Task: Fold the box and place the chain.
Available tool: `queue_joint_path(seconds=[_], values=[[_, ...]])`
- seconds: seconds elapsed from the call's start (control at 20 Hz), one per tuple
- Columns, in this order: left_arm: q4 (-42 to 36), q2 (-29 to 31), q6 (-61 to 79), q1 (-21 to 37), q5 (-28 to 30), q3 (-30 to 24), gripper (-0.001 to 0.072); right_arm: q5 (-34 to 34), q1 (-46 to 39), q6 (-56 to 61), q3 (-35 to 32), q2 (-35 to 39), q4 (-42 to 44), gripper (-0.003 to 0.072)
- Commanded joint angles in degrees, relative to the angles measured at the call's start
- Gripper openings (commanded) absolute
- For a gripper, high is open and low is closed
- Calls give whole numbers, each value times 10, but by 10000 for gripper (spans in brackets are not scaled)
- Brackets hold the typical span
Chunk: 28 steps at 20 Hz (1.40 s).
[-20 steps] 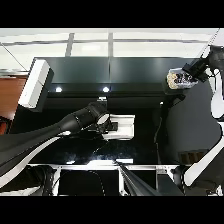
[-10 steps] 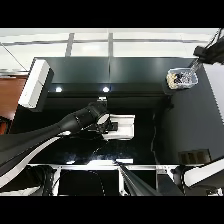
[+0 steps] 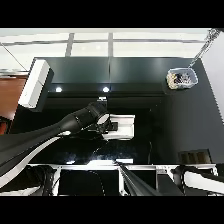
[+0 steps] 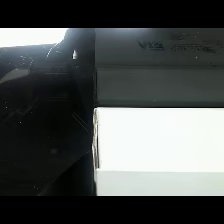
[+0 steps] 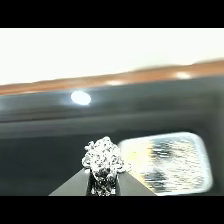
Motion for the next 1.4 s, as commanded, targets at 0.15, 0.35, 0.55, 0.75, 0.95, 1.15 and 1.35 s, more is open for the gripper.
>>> queue_joint_path(seconds=[0.15, 0.35, 0.55, 0.75, 0.95, 1.15, 1.35], values=[[0, 0, 0, 0, 0, 1, 30, 17, 1, -113, -181, 202, 210, 12], [0, 0, 0, 0, 0, 1, 31, 71, 20, -170, -289, 276, 295, 13], [-2, 0, 0, 0, -1, 1, 31, 135, 103, -242, -433, 323, 304, 7], [-2, 0, 0, 0, -2, 1, 31, 119, 134, -239, -544, 323, 326, 8], [-2, 0, 0, 0, -2, 1, 31, 93, 143, -245, -609, 323, 383, 8], [-2, 0, 0, 0, -2, 1, 31, 35, 189, -245, -669, 321, 421, 8], [-2, 0, 0, 0, -2, 1, 31, -56, 243, -244, -686, 320, 461, 7]])
